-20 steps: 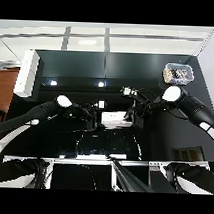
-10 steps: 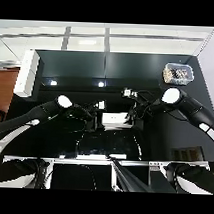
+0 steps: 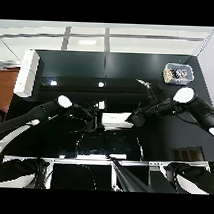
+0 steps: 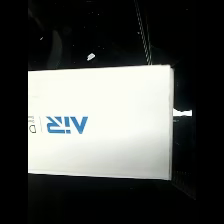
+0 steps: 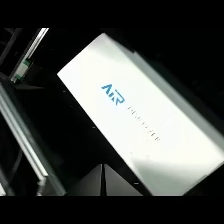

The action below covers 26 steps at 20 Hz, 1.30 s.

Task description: Fold the box and place the chain.

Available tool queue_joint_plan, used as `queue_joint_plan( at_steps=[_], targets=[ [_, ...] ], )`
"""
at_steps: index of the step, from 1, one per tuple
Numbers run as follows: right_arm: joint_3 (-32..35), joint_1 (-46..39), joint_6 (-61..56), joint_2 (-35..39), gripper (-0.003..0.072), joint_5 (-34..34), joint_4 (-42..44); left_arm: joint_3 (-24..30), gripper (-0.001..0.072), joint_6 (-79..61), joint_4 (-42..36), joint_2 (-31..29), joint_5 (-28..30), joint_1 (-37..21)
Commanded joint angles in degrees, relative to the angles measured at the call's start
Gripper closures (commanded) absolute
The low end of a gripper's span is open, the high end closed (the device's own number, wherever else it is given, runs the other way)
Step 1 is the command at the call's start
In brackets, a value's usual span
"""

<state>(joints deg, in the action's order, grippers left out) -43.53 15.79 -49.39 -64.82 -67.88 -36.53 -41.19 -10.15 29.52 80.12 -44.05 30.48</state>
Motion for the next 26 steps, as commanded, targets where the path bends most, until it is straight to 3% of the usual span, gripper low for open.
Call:
queue_joint_plan(
  at_steps=[1, 5, 12, 20, 22, 26],
  targets=[
    [4.5, 0.0, -5.8, 0.2, 0.0669, 6.5, 9.0, 0.0, 0.0304, 0.0, 0.0, 0.0, 0.1, 0.0],
    [5.1, 0.5, -5.8, -1.7, 0.0668, 13.3, 12.7, 0.0, 0.0304, 0.0, 0.0, 0.0, 0.1, 0.0],
    [5.9, 1.0, -6.6, -8.2, 0.0668, 12.2, 7.2, 0.0, 0.0304, 0.1, 0.0, 0.0, 0.1, 0.0],
    [5.9, 1.0, -6.5, -8.6, 0.0668, 12.5, 5.9, 0.0, 0.0304, 0.1, -0.2, 0.0, 0.1, 0.0],
    [5.4, 0.9, -6.5, -8.3, 0.0669, 10.8, 5.9, 0.0, 0.0304, 0.1, -0.2, 0.0, 0.1, 0.0],
    [1.4, -4.5, -6.6, -3.3, 0.0669, -1.0, 5.6, -0.1, 0.0302, 0.1, 0.0, -0.3, 0.1, -0.1]
  ],
)
